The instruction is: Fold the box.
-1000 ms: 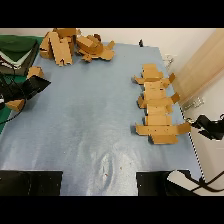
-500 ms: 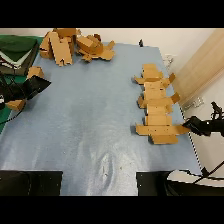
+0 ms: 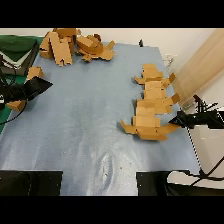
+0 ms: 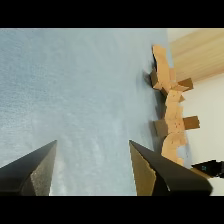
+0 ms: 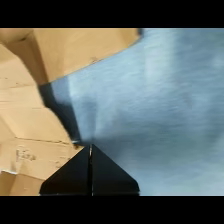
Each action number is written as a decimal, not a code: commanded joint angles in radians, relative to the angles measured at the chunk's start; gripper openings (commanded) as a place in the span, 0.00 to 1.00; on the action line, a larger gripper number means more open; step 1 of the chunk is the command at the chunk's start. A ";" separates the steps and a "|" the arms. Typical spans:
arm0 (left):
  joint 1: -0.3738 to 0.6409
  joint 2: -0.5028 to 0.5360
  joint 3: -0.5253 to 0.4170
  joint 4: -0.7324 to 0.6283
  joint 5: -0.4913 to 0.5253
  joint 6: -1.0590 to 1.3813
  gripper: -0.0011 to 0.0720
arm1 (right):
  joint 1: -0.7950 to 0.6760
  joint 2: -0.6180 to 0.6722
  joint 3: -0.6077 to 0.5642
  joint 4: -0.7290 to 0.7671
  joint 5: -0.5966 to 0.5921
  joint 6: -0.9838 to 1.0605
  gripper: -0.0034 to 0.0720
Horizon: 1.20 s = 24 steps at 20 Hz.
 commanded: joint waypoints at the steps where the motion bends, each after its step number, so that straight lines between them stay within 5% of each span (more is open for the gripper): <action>1: 0.000 0.000 0.001 0.004 -0.040 0.040 0.97 | 0.047 0.102 -0.008 0.010 0.099 0.074 0.05; 6: 0.000 0.000 0.001 0.013 -0.113 0.085 0.97 | 0.254 0.334 -0.108 0.016 0.070 0.217 0.05; 9: 0.000 0.000 0.001 0.033 -0.124 0.084 0.97 | 0.484 0.401 -0.201 0.056 -0.169 0.330 0.05; 15: 0.000 -0.010 0.001 0.073 -0.124 0.084 0.97 | 0.879 0.330 -0.234 0.015 -0.665 0.508 0.05; 21: 0.000 -0.030 0.001 0.074 -0.130 0.084 0.97 | 1.014 0.129 -0.234 0.037 -0.738 0.536 0.05; 22: 0.000 -0.030 0.001 0.073 -0.132 0.084 0.97 | 1.015 0.123 -0.234 0.041 -0.724 0.536 0.10; 23: 0.000 -0.030 0.001 0.073 -0.135 0.084 0.97 | 1.015 0.124 -0.234 0.038 -0.711 0.536 0.36; 24: 0.000 -0.030 0.001 0.073 -0.136 0.084 0.97 | 1.012 0.126 -0.233 0.038 -0.697 0.536 0.43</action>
